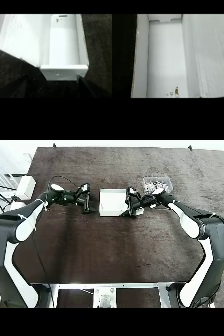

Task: Fold the box and place the chain.

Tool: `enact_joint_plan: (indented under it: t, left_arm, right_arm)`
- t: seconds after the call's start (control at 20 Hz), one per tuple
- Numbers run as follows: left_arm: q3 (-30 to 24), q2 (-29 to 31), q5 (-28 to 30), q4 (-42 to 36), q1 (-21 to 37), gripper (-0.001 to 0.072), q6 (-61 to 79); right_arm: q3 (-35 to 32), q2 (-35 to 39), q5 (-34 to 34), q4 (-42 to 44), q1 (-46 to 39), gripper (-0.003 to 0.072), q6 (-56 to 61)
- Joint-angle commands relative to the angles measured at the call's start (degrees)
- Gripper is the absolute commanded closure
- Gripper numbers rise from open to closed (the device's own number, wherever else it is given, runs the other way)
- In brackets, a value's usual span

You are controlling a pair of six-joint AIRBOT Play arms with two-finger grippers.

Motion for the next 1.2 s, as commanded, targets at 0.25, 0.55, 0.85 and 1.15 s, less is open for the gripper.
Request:
enact_joint_plan:
  t: [0.25, 0.55, 0.85, 1.15]
  left_arm:
    - [0.9, -1.9, -2.1, -1.6, -0.5, -0.0011, 0.4]
    - [0.9, -1.9, -3.3, -1.2, -0.5, -0.0011, 0.0]
    - [0.8, -1.9, -3.4, 2.0, -0.5, -0.0011, -1.5]
    - [0.8, -1.9, -3.6, -0.4, -0.5, -0.0011, -1.0]
  right_arm:
    - [0.0, 0.0, 0.0, 0.0, 0.1, 0.013, 0.0]
    - [0.0, 0.0, 0.0, 0.0, 0.1, 0.013, 0.0]
    - [0.0, 0.0, 0.0, 0.0, 0.1, 0.013, 0.0]
    - [0.0, 0.0, 0.0, 0.0, 0.1, 0.013, 0.0]
